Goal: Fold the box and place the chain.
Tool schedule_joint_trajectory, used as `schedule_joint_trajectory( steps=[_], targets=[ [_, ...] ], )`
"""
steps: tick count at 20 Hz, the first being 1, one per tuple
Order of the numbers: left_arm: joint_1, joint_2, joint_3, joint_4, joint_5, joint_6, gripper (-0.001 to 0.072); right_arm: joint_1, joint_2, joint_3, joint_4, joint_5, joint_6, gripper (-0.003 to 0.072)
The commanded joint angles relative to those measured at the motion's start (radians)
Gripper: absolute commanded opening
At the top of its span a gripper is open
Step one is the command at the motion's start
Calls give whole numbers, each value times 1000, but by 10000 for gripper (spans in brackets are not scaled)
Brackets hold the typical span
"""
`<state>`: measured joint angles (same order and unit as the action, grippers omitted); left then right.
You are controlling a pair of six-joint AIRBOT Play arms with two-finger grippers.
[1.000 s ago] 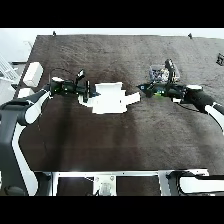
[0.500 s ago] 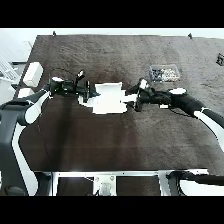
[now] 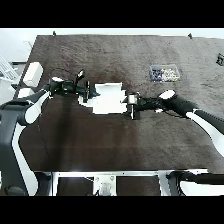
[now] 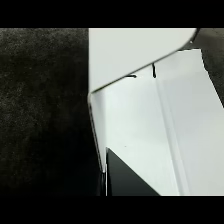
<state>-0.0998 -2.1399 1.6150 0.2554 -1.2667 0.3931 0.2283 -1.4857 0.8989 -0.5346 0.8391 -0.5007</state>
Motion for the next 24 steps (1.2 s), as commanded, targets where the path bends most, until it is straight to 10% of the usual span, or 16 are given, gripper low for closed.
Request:
schedule_joint_trajectory(
  steps=[1, 15, 24],
  targets=[
    [0, 0, 0, -2, 0, 0, 23, 23, -26, 0, -42, -6, 52, 614],
    [0, 0, 0, -2, 0, 0, 23, 56, -72, 12, 28, -283, 86, 613],
    [0, 0, 0, -1, 1, 0, 23, -11, -43, 89, 56, -227, 142, 613]
  ],
)
